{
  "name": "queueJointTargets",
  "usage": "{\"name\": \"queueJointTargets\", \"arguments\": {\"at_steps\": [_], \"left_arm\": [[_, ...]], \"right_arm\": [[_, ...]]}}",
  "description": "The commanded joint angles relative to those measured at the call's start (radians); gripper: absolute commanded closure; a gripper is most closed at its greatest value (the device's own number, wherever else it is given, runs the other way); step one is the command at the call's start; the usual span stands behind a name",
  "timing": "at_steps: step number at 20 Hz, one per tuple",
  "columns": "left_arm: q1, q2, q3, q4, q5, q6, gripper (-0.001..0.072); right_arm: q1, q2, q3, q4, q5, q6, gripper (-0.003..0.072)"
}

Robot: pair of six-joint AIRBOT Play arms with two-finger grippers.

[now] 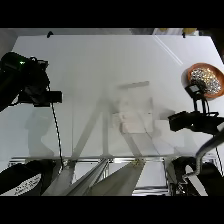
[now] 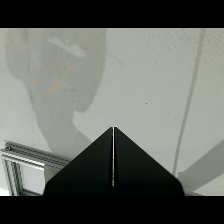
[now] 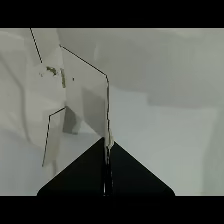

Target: Fold the box and place the chain.

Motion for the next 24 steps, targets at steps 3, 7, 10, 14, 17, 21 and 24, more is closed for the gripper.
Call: {"name": "queueJointTargets", "arguments": {"at_steps": [3, 7, 10, 14, 17, 21, 24], "left_arm": [[0.001, 0.000, 0.000, 0.004, -0.070, 0.000, 0.0699], [0.001, 0.000, 0.000, 0.007, -0.184, 0.001, 0.0700], [0.002, 0.000, 0.000, 0.090, -0.303, 0.002, 0.0700], [0.005, 0.000, -0.001, -0.060, -0.421, 0.333, 0.0661], [0.045, 0.000, -0.001, -0.393, -0.421, 0.614, 0.0161], [0.109, 0.018, -0.093, -0.702, -0.325, 0.901, 0.0127], [0.135, 0.037, -0.284, -0.929, -0.378, 1.133, 0.0127]], "right_arm": [[0.260, 0.069, -0.078, 0.064, -0.052, 0.044, 0.0672], [0.348, 0.069, -0.109, 0.062, -0.096, 0.097, 0.0672], [0.353, 0.064, -0.120, 0.059, -0.090, 0.111, 0.0671], [0.353, 0.064, -0.120, 0.059, -0.090, 0.117, 0.0671], [0.353, 0.064, -0.120, 0.059, -0.090, 0.117, 0.0671], [0.353, 0.064, -0.120, 0.059, -0.090, 0.117, 0.0671], [0.353, 0.064, -0.120, 0.059, -0.090, 0.118, 0.0671]]}}
